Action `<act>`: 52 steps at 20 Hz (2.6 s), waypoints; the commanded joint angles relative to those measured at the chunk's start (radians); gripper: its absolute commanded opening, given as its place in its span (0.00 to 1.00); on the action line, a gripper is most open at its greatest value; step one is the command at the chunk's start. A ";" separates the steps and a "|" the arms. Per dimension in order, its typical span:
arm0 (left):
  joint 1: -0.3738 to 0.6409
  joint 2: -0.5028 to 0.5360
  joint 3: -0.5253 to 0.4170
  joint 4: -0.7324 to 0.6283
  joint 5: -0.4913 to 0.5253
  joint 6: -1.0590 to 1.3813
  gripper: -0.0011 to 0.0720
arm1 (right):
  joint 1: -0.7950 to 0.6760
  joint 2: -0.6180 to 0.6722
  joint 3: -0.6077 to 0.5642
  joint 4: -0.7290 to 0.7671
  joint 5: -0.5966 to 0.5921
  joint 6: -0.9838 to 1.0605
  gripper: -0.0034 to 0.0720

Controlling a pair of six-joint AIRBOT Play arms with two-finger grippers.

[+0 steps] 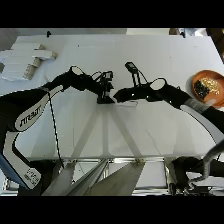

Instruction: Fold the box and place the chain.

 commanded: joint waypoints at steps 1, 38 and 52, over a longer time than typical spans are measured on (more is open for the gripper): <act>0.000 0.001 0.000 0.000 0.000 -0.001 0.50 | 0.022 -0.036 0.001 0.000 -0.029 0.017 0.06; 0.000 0.001 0.000 0.000 0.000 -0.001 0.50 | -0.576 0.454 0.003 -0.885 0.121 0.372 0.06; 0.000 0.001 0.000 -0.001 0.001 0.000 0.50 | -0.576 0.454 0.003 -0.883 0.106 0.371 0.06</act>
